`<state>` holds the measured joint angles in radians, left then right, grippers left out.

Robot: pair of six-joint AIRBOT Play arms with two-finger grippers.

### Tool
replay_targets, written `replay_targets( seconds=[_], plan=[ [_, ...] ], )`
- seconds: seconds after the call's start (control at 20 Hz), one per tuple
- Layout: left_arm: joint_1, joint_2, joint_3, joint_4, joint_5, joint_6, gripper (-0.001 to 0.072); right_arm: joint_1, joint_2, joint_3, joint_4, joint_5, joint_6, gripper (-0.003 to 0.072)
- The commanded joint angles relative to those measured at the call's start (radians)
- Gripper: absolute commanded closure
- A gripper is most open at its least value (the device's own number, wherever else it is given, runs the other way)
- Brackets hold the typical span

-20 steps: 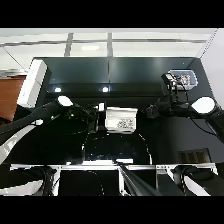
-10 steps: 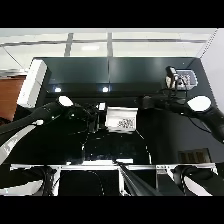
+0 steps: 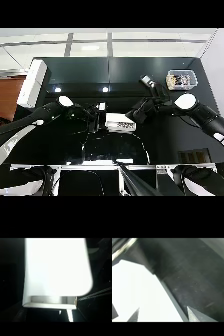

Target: Fold the box and place the chain.

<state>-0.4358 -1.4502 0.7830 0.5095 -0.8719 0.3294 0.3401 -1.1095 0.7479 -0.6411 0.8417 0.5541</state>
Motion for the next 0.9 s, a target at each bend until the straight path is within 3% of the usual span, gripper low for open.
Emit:
replay_targets(
  seconds=[0.0,0.45,0.5,0.55,0.6,0.85],
  plan=[
    [0.0,0.0,0.001,0.002,0.0,0.0,0.0324,0.028,-0.004,0.018,-0.073,0.074,-0.261,-0.0034],
    [0.0,0.0,0.001,0.002,0.002,0.0,0.0324,0.053,-0.054,0.018,-0.071,0.069,-0.37,-0.0034],
    [0.0,0.0,0.001,0.002,0.002,0.0,0.0325,0.053,-0.054,0.018,-0.07,0.071,-0.369,0.01],
    [0.0,0.0,0.001,0.002,0.002,0.0,0.0324,0.053,-0.054,0.018,-0.071,0.079,-0.368,0.0321],
    [0.0,0.0,0.001,0.002,0.002,0.0,0.0325,0.053,-0.054,0.018,-0.071,0.079,-0.368,0.0446],
    [0.0,0.0,0.001,0.002,0.002,0.0,0.0324,0.053,-0.054,0.018,-0.074,0.08,-0.368,0.0442]
  ],
)
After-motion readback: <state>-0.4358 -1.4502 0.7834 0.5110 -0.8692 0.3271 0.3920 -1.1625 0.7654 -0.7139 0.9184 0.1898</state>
